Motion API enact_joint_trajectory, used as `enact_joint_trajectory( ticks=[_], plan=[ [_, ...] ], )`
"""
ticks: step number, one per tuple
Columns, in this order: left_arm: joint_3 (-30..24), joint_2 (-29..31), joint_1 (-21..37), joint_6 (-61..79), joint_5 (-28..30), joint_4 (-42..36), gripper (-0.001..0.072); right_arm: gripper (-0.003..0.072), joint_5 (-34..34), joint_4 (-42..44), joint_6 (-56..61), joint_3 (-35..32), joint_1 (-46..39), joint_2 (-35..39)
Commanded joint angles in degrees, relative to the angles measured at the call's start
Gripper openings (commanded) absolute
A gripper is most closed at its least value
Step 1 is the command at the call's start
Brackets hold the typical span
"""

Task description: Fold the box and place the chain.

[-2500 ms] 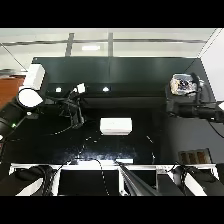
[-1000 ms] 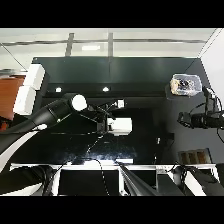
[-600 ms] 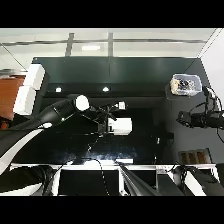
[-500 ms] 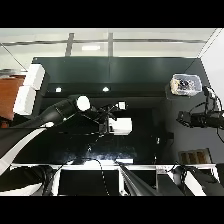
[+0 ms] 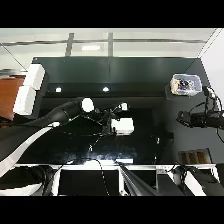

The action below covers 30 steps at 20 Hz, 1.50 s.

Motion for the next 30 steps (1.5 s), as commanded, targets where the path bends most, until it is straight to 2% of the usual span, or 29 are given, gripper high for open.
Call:
enact_joint_trajectory(
  ticks=[1,3,4,5,6,7,9,13,16,18,23,24,27,30],
  plan=[
    [0.0,-1.0,-0.1,0.0,0.3,-1.1,0.0712,0.003,0.0,0.1,0.0,0.0,0.0,0.0],
    [0.0,-1.1,-0.1,0.0,0.3,-0.6,0.0655,0.003,0.0,0.2,0.0,0.0,0.0,0.0],
    [0.0,-1.1,-0.1,0.0,0.2,0.1,0.0515,0.003,0.0,0.2,0.0,0.0,0.0,0.0],
    [0.0,-1.1,-0.1,0.0,-0.2,1.3,0.0344,0.003,0.0,0.2,0.0,0.0,0.0,0.0],
    [0.1,-0.9,-0.1,-0.1,-1.2,2.6,0.0254,0.003,0.0,0.2,0.0,0.0,0.0,0.0],
    [0.3,-0.7,-0.1,-0.4,-2.8,4.1,0.0226,0.003,0.0,0.2,0.0,0.0,0.0,0.0],
    [1.5,0.5,0.2,-4.0,-6.0,8.3,0.005,0.0029,0.0,0.6,0.0,0.0,0.0,0.0],
    [4.1,5.2,3.7,-17.0,-14.9,18.4,0.0049,0.003,0.0,1.4,-0.9,0.0,0.0,0.0],
    [3.4,10.8,11.0,-26.1,-22.6,23.5,0.0032,0.003,0.0,1.5,-1.7,0.0,0.0,0.0],
    [1.2,15.4,18.3,-28.4,-25.9,23.8,0.0033,0.003,-0.5,1.5,-2.3,0.0,0.0,0.0],
    [-7.2,27.7,40.9,-32.1,-26.9,23.9,0.0038,0.003,-1.5,1.5,-2.6,0.0,0.0,0.0],
    [-8.4,29.6,45.9,-32.3,-27.0,23.8,0.0059,0.003,-1.7,1.6,-2.6,0.0,0.0,0.0],
    [-9.8,32.8,59.7,-32.0,-27.2,24.5,0.0059,0.003,-2.8,3.4,-3.9,0.0,0.0,0.0],
    [-9.8,33.1,73.2,-32.0,-28.8,28.7,0.0059,0.003,-3.5,5.3,-4.5,0.0,0.0,0.0]
  ],
)
